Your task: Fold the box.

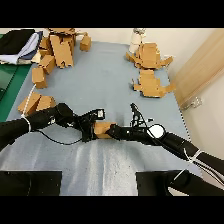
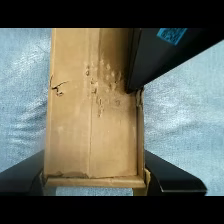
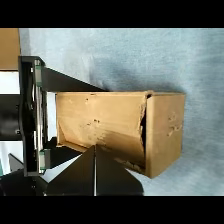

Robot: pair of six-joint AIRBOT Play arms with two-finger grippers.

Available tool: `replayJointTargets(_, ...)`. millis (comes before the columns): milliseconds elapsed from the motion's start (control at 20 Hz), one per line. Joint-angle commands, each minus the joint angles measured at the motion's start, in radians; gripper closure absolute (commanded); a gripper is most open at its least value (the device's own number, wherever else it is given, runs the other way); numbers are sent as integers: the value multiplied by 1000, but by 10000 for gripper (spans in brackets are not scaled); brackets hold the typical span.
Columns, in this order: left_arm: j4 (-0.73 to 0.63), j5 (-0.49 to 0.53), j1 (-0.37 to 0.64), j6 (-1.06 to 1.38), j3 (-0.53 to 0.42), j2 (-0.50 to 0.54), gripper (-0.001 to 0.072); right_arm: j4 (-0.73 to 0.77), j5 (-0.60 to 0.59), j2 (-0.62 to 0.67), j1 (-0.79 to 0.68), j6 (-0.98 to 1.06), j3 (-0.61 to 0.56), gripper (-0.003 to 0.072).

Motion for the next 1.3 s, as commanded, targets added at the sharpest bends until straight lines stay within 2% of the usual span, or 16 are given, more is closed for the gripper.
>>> replayJointTargets(0, 1, 0, 0, 0, 0, 1, 109, -2, 13, 60, 1, -10, 2, 683)
replayJointTargets(150, 0, 0, 0, 0, 0, 1, 109, -59, -12, 182, -19, -1, 2, 682)
replayJointTargets(250, 0, 0, 0, 0, 0, 1, 109, -225, 0, 235, -60, 115, 2, 682)
replayJointTargets(400, 0, 0, 0, -13, 0, 1, 109, -557, 86, 269, -115, 382, 2, 682)
replayJointTargets(500, 0, -1, 0, -84, 8, 1, 109, -644, 113, 279, -120, 437, 2, 681)
replayJointTargets(700, 1, 5, 1, -237, 51, 49, 109, -642, 117, 285, -120, 440, 2, 681)
replayJointTargets(750, 1, 32, 6, -269, 68, 69, 110, -642, 116, 285, -120, 440, 2, 681)
replayJointTargets(850, 4, 148, 32, -356, 97, 99, 109, -642, 116, 285, -120, 440, 2, 682)
replayJointTargets(1000, 4, 279, 123, -430, 136, 103, 109, -642, 119, 285, -120, 440, 2, 682)
replayJointTargets(1250, 4, 307, 315, -464, 203, 54, 109, -642, 118, 285, -120, 440, 2, 681)
